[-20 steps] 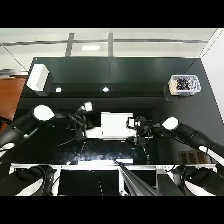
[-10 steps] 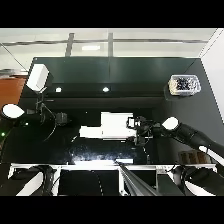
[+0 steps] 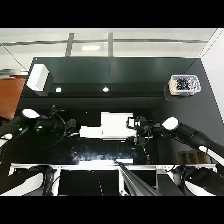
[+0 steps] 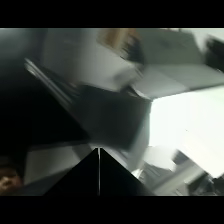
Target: Fold the box and place the chain.
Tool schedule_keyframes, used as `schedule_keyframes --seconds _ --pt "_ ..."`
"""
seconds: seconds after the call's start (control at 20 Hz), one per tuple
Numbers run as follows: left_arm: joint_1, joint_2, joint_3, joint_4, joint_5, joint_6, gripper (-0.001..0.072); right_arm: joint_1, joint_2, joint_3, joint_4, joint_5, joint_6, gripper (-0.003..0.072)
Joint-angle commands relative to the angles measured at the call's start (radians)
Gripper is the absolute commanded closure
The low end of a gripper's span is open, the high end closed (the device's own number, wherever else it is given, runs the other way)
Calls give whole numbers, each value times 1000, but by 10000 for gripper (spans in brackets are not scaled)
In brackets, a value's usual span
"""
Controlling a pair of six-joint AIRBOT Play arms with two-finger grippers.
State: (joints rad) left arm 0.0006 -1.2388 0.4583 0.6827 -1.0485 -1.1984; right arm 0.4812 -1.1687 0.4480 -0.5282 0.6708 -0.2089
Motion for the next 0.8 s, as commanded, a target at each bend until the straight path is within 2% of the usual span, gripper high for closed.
schedule_keyframes --seconds 0.0,0.05,0.1,0.2,0.25,0.3,0.5,0.6,0.75 --pt "-78 -68 -2 -128 4 94 678 1 0 0 0 0 0 277" --pt "-88 -66 -2 -126 4 94 656 1 0 0 0 0 0 277" --pt "-89 -64 -2 -126 1 95 545 1 0 0 0 0 0 277" --pt "-88 -63 -2 -126 -25 124 266 1 0 0 0 0 0 277" --pt "-87 -63 0 -126 -42 134 78 1 0 0 0 0 0 277" --pt "-87 -61 2 -126 -55 146 5 1 0 0 0 0 0 277" --pt "-88 -61 19 -138 -101 156 4 1 0 0 0 0 0 277" --pt "-90 -60 27 -187 -114 156 4 1 0 0 0 0 0 277" --pt "-119 -37 38 -217 -101 154 4 1 0 0 0 -2 1 277"
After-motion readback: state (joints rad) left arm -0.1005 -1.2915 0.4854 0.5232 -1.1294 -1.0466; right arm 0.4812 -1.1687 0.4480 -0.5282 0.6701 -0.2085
